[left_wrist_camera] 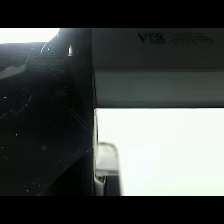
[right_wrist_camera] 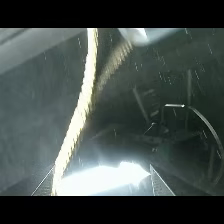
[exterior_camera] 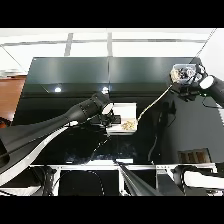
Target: Fold the box and place the chain.
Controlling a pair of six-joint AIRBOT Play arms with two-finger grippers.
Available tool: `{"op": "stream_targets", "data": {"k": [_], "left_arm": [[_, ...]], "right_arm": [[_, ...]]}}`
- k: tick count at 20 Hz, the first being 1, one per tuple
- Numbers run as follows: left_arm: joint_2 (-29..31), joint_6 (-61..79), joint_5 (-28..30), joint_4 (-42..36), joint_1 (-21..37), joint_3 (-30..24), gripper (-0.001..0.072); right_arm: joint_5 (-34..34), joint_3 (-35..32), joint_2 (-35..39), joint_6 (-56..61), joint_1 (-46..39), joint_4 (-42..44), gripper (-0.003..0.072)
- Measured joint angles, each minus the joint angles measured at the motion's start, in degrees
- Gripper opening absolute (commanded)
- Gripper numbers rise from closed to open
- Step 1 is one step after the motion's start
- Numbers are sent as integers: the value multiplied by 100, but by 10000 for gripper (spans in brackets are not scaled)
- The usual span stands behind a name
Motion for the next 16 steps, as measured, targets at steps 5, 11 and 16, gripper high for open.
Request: {"op": "stream_targets", "data": {"k": [5, 11, 16], "left_arm": [[0, 0, -2, 0, 0, 0, 28], [0, 0, -2, 0, 0, 0, 28], [0, 0, 4, 0, 0, 0, 27]], "right_arm": [[-68, 977, -933, 90, -13, 404, 335], [33, 1537, -1287, -22, -68, 702, 11], [772, 1727, -660, -868, -116, 754, 10]]}}
